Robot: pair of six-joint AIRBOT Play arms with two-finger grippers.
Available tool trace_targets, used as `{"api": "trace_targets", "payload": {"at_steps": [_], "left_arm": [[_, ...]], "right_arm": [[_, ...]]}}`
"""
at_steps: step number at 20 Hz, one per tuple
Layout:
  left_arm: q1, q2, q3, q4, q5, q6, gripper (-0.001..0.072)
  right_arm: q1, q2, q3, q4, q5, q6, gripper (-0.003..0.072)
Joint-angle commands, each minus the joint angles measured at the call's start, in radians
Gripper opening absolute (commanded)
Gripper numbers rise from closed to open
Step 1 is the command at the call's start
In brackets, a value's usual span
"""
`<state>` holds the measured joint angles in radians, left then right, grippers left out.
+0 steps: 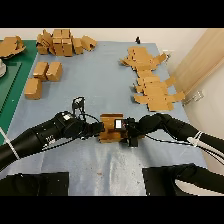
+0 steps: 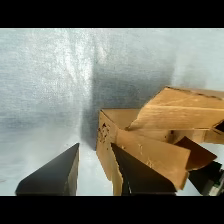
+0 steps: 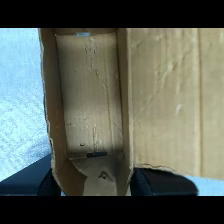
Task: Fold the box.
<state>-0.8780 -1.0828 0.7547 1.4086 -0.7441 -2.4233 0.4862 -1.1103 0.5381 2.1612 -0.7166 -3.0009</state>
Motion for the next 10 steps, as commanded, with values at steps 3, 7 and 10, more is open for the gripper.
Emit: {"api": "trace_targets", "payload": {"at_steps": [3,7,10], "left_arm": [[-0.001,0.0,0.005,-0.088,0.002,0.048,0.0311],[-0.001,0.0,0.005,-0.106,0.001,0.058,0.0311],[0.001,0.0,0.006,-0.097,-0.012,0.057,0.031]], "right_arm": [[0.0,0.0,0.001,0.0,0.0,0.0,0.0503],[0.0,0.0,0.001,0.0,0.0,0.0,0.0503],[0.0,0.0,0.001,0.0,0.0,0.0,0.0503]]}}
